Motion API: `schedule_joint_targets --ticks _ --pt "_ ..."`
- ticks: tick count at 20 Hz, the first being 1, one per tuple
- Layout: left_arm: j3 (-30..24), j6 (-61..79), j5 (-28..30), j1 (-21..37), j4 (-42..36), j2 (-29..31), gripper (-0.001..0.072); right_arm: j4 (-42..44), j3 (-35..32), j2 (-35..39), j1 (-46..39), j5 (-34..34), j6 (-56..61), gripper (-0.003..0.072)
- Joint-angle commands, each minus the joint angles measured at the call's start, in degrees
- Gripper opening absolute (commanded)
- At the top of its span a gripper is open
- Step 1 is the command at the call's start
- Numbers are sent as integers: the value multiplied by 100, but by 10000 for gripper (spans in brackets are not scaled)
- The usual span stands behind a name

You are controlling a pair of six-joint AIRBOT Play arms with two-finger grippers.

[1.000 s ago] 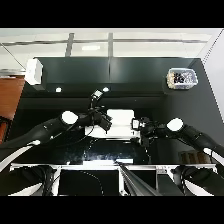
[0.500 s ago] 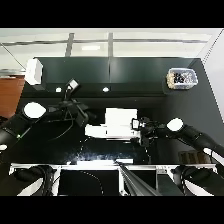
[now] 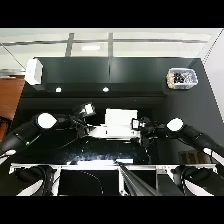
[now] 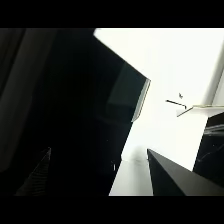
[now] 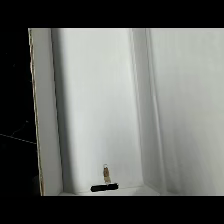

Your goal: Fold the box and place the chain.

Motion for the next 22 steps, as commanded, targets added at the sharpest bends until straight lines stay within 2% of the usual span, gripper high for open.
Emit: schedule_joint_targets --ticks 1,6,13,20,21,22 --pt "-37 208 299 -186 61 -289 691 2 -2 4 2 2 2 534" --pt "-37 321 -133 -424 -87 -321 686 2 -2 4 2 2 2 534" --pt "-37 382 358 -498 487 -549 685 2 -2 4 2 2 2 534" --pt "-35 444 361 -761 470 -586 683 2 -2 4 2 2 2 534" --pt "-35 444 358 -835 472 -586 678 2 -2 4 2 2 2 534" --pt "-33 444 361 -890 466 -581 620 2 -2 4 2 2 2 534"
